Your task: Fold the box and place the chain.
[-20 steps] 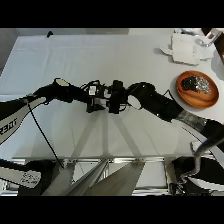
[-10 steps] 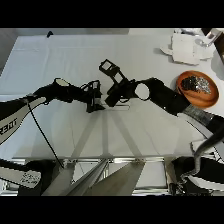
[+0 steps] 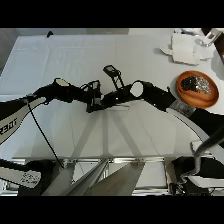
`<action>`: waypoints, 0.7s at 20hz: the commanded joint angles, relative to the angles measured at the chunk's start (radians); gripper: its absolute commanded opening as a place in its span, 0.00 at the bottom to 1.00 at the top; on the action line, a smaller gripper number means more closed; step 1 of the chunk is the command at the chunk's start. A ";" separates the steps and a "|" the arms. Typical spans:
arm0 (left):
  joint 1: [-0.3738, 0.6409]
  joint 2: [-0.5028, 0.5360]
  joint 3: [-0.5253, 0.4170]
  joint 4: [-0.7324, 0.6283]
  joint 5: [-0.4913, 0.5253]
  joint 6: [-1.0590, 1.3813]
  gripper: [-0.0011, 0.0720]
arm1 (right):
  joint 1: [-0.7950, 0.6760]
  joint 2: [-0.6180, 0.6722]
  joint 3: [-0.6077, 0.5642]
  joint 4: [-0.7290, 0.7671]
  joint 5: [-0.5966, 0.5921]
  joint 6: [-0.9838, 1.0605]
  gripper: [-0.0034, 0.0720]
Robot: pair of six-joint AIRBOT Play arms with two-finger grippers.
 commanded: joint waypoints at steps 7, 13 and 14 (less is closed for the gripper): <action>0.000 0.000 0.000 -0.002 0.000 -0.003 0.55 | 0.000 -0.018 0.000 -0.056 0.043 0.059 0.05; 0.000 0.000 0.000 -0.002 0.000 -0.003 0.55 | 0.000 -0.013 0.000 -0.082 0.047 0.062 0.05; 0.000 0.000 0.000 -0.002 0.000 -0.003 0.55 | 0.000 -0.005 0.000 -0.082 0.036 0.062 0.05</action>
